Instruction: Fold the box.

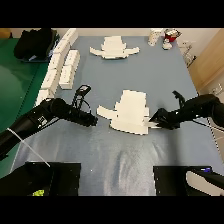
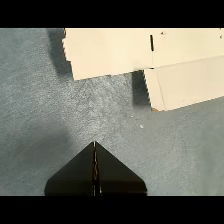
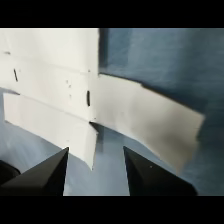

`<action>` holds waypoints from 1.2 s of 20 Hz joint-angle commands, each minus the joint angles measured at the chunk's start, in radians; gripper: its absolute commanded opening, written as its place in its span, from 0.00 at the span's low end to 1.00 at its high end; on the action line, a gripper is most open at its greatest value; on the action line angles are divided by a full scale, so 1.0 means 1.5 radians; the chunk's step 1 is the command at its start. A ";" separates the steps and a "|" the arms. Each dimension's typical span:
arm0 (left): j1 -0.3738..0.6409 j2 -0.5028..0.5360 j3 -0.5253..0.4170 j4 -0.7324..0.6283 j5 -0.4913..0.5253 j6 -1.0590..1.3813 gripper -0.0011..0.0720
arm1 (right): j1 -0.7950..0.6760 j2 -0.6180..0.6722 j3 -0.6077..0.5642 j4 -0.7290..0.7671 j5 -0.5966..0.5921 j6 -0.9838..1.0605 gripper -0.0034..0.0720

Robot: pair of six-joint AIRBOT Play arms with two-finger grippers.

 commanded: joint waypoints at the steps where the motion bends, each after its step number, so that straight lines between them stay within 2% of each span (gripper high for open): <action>1: 0.000 0.001 0.000 0.000 0.000 0.000 0.03 | -0.060 0.014 0.047 -0.123 0.005 0.073 0.72; 4: 0.000 0.001 0.000 0.000 0.000 0.000 0.03 | -0.105 0.020 0.038 -0.127 0.008 0.076 0.72; 7: 0.000 0.001 0.000 0.000 0.001 0.000 0.03 | -0.106 0.018 -0.001 -0.123 0.039 0.073 0.72; 9: 0.000 0.001 0.000 0.000 0.002 0.000 0.03 | -0.106 0.012 -0.028 -0.070 0.059 0.034 0.72; 10: 0.000 0.001 0.000 0.000 0.004 0.000 0.03 | -0.106 0.007 -0.036 -0.022 0.064 0.003 0.71; 11: 0.000 0.001 0.000 -0.002 0.005 0.000 0.03 | -0.105 0.001 -0.042 0.022 0.069 -0.025 0.63; 12: 0.000 0.001 0.000 -0.002 0.006 0.000 0.03 | -0.105 -0.006 -0.045 0.034 0.076 -0.031 0.63; 17: 0.000 0.001 0.000 -0.002 0.005 0.000 0.03 | -0.100 -0.017 -0.044 0.058 0.073 -0.053 0.63; 19: 0.000 0.001 0.000 -0.002 0.005 0.000 0.03 | -0.082 -0.016 -0.044 0.061 0.072 -0.063 0.57; 21: 0.000 0.001 0.000 -0.003 0.005 0.000 0.03 | -0.048 -0.017 -0.045 0.061 0.081 -0.062 0.57; 22: 0.000 0.001 0.000 -0.003 0.005 0.000 0.03 | -0.030 -0.020 -0.045 0.061 0.090 -0.062 0.52; 23: 0.000 0.001 0.000 -0.003 0.005 0.000 0.03 | -0.013 -0.022 -0.044 0.061 0.101 -0.062 0.41; 24: 0.000 0.001 0.000 -0.003 0.005 0.000 0.03 | -0.002 -0.022 -0.044 0.062 0.111 -0.061 0.38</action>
